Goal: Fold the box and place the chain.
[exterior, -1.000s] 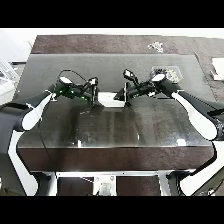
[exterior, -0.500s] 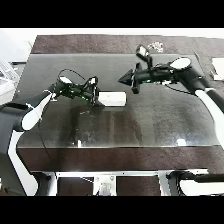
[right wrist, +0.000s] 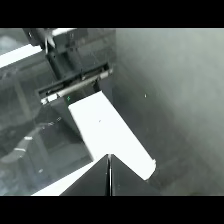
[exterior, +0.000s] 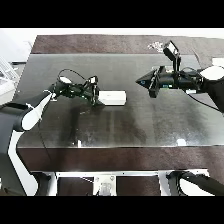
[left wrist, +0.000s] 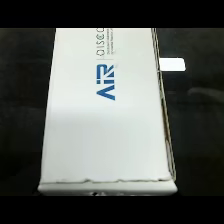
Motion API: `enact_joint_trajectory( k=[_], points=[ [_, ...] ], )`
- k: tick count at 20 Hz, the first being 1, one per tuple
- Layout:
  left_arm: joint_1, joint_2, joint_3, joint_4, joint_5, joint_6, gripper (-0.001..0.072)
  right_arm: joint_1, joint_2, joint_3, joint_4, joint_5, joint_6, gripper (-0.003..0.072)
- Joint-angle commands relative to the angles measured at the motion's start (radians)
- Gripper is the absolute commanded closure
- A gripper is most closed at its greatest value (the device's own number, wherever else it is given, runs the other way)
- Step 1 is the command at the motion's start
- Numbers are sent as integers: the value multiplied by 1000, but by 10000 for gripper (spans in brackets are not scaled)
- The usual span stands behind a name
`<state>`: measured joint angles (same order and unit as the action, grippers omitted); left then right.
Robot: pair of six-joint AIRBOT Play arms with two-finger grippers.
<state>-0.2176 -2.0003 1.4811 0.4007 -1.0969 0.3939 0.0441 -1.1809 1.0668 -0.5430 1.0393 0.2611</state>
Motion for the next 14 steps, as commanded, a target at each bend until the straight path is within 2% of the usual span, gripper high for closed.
enact_joint_trajectory(
  k=[1, 5, 6, 7, 10, 14],
  points=[
    [0, 0, 0, -48, 5, 0, 223, -13, 50, -82, 0, -23, 20, 673],
    [0, 0, 0, -50, 8, -1, 226, -13, 50, -86, 4, -23, 31, 673],
    [0, 1, 0, -71, 13, -3, 428, -13, 50, -86, 4, -23, 36, 673],
    [3, 9, 1, -71, 11, -2, 688, -13, 50, -86, 3, -23, 44, 673],
    [10, 62, 3, -39, 64, -135, 692, -13, 50, -86, 3, -23, 53, 673],
    [73, 216, 2, 67, 164, -279, 694, -13, 50, -86, 3, -22, 77, 673]
  ],
)
